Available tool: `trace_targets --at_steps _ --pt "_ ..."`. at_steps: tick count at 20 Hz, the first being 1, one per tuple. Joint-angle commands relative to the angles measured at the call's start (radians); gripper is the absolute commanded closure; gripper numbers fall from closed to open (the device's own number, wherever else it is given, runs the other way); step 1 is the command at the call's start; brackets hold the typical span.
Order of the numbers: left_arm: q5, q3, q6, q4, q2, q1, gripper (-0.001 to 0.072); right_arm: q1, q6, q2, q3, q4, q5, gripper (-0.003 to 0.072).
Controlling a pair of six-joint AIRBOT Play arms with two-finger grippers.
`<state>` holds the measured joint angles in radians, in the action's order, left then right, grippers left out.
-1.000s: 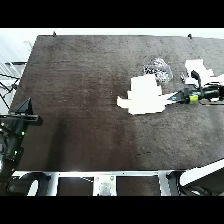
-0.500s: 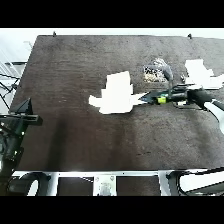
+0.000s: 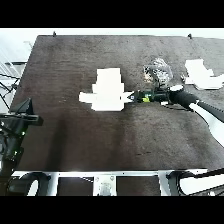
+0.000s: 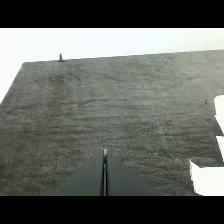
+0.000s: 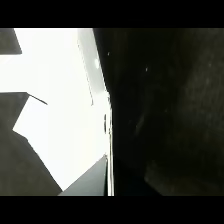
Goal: Fold the box and place the chain.
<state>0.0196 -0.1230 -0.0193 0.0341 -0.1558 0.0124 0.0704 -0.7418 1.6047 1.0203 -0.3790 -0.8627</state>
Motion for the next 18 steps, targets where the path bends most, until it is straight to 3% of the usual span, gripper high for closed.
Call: trace_targets --at_steps 1,2,7,9,12,18 --pt "0.017 -0.001 0.002 0.0 0.001 -0.001 0.0296 0.02 0.034 0.002 0.0 0.002 0.077 0.0678" --pt "0.031 -0.001 0.002 0.0 0.001 -0.001 0.0151 0.021 0.043 0.002 -0.001 0.002 0.078 0.0678" --pt "0.208 -0.013 0.054 0.013 -0.013 -0.001 0.0176 0.024 0.074 0.002 -0.006 0.002 0.09 0.0678" --pt "0.217 -0.05 0.055 0.013 -0.079 -0.001 0.0176 0.025 0.081 0.002 -0.01 0.004 0.111 0.0678" --pt "0.292 -0.161 0.055 0.016 -0.296 -0.001 0.0176 0.035 0.093 0.002 -0.019 0.005 0.126 0.0678" --pt "0.536 -0.543 -0.012 0.056 -0.901 -0.001 0.0177 0.042 0.122 0.002 -0.038 0.03 0.15 0.0677"
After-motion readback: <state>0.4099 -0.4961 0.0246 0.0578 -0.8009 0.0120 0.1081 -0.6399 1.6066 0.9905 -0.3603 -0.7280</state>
